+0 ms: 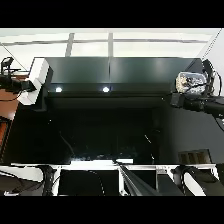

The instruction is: Fold the box and place the chain.

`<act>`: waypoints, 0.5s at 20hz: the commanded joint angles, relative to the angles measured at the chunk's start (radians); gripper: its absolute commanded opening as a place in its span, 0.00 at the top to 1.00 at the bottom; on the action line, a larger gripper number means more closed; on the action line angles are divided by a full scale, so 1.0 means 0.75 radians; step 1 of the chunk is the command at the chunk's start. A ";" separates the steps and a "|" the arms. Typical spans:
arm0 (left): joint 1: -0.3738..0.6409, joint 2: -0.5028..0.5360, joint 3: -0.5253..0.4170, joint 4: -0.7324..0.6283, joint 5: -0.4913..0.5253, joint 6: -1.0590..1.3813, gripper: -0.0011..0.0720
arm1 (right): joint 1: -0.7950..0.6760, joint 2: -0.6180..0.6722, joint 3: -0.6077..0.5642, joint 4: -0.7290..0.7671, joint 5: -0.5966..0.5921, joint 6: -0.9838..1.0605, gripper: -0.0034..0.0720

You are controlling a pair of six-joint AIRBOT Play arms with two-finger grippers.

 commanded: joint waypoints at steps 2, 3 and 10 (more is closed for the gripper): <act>-0.047 -0.081 0.082 -0.001 0.062 0.007 0.01 | 0.039 -0.001 0.002 -0.031 -0.047 0.002 0.93; -0.054 -0.072 0.117 -0.001 0.031 0.001 0.01 | 0.039 -0.001 0.002 -0.031 -0.048 0.002 0.93; -0.055 0.131 0.451 0.038 -0.420 -0.425 0.73 | 0.035 0.001 0.191 -0.323 0.041 0.002 0.93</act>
